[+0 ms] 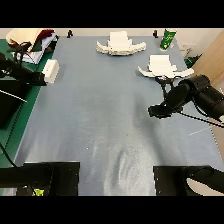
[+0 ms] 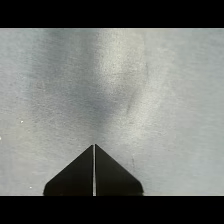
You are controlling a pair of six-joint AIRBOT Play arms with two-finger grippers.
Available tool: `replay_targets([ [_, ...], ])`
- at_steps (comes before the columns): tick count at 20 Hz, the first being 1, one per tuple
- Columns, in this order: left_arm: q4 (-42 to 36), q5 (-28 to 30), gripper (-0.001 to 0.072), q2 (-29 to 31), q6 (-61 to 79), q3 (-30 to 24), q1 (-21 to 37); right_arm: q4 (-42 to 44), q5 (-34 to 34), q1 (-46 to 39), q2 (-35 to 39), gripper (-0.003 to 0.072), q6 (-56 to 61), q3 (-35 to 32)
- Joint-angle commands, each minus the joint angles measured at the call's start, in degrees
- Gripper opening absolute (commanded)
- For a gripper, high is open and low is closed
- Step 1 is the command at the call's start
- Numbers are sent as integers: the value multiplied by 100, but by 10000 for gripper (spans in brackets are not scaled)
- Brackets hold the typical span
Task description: Fold the box.
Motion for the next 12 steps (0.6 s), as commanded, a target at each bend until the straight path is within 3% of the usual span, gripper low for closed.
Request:
replay_targets([
  [1,-39,144,8,824,-586,-723,-820,9,0,0,0,16,2,4],
  [7,-35,1235,11,2175,-1375,-2553,-2612,11,0,0,0,16,2,4],
  [12,-42,1344,14,2216,-1447,-2870,-3309,11,0,0,0,16,2,4],
])
